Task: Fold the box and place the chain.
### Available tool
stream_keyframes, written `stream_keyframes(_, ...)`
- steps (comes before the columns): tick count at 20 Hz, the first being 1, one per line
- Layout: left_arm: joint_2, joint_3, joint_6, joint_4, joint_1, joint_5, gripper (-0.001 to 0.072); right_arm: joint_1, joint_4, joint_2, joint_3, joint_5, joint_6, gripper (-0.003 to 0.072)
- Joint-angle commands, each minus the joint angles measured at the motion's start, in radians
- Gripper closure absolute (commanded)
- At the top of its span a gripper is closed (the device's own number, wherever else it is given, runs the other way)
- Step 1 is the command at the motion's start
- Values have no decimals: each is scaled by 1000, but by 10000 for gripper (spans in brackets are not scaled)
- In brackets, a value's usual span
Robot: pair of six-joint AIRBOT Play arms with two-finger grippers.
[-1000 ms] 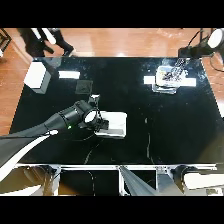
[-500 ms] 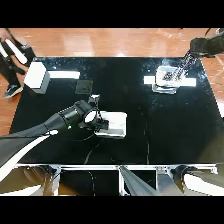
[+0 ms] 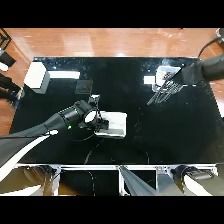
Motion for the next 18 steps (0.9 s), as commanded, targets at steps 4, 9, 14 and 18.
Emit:
stream_keyframes(4,-1,0,1,0,0,-2,688,283,126,70,-175,-105,26,665)
stream_keyframes(9,-1,0,4,-1,0,-8,688,443,183,37,-210,-250,44,665)
stream_keyframes(14,-1,0,5,0,0,-6,688,497,177,-52,-210,-309,44,665)
stream_keyframes(18,-1,0,4,-1,0,-5,688,498,157,-86,-215,-309,44,665)
